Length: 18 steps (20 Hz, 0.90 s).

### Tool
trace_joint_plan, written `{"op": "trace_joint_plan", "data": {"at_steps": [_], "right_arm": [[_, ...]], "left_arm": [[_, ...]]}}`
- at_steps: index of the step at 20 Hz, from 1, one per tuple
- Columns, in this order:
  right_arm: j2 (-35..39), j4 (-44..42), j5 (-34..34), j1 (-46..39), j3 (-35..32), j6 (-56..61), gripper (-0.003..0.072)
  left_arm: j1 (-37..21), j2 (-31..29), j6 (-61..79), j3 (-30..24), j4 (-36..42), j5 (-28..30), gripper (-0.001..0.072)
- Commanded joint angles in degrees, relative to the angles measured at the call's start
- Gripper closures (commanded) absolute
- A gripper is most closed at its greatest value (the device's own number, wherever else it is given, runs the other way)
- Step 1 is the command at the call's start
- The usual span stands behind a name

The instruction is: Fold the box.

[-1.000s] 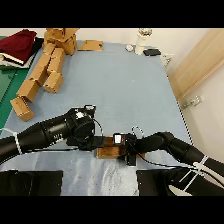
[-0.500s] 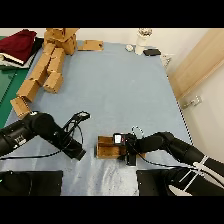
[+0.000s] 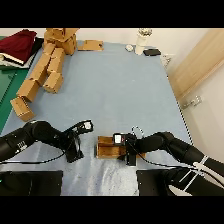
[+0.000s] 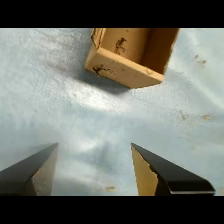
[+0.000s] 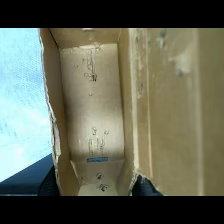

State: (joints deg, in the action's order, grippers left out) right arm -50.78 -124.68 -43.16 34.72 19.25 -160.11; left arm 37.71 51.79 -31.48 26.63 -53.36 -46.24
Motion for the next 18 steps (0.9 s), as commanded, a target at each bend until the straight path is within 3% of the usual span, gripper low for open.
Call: {"op": "trace_joint_plan", "data": {"at_steps": [1, 3, 6, 18], "right_arm": [[0.04, -0.02, 0.02, 0.04, -0.02, 0.02, 0.0181], [0.04, -0.02, 0.02, 0.04, -0.02, 0.02, 0.0181], [0.02, -0.02, 0.02, 0.04, -0.02, 0.02, 0.0181], [0.04, -0.02, 0.02, 0.04, -0.02, 0.02, 0.0181]], "left_arm": [[3.28, 0.66, 12.61, -1.95, 0.76, 11.67, -0.0011], [6.67, 1.7, 20.55, -2.95, 4.48, 14.93, -0.0011], [9.01, 4.24, 34.36, -4.13, 15.26, 15.02, -0.0011], [7.78, 8.7, 44.52, -4.07, 31.47, 15.21, -0.0011]]}}
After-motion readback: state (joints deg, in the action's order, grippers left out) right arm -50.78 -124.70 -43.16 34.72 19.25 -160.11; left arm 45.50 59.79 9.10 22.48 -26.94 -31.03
